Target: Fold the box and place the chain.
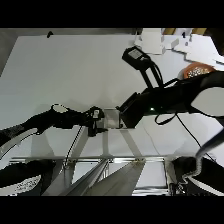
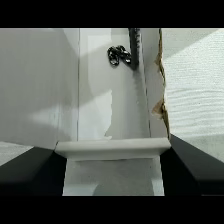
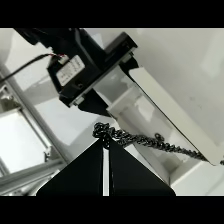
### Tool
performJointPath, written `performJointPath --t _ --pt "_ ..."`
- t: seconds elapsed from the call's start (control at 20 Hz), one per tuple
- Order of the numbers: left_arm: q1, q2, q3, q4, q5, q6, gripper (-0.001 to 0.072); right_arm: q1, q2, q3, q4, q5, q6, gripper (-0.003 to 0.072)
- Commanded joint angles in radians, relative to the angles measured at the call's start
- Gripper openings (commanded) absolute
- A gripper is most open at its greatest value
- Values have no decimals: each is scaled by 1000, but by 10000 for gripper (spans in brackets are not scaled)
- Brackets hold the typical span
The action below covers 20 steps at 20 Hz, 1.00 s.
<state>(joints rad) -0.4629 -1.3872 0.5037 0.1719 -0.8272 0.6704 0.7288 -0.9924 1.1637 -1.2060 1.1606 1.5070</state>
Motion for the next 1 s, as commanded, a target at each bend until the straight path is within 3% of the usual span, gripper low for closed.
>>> performJointPath --t 0.0,0.3,0.5,0.85,0.95 --pt "0 0 1 0 0 0 152 8 -45 -10 -28 3 20 16" --pt "0 0 1 0 0 0 152 8 -119 -100 -36 -61 40 16" --pt "0 0 1 0 0 0 152 8 -124 -178 -119 -85 120 16" --pt "0 0 1 0 0 0 152 8 -124 -276 -119 -183 140 20" --pt "0 0 1 0 0 0 152 8 -124 -293 -119 -190 146 67"
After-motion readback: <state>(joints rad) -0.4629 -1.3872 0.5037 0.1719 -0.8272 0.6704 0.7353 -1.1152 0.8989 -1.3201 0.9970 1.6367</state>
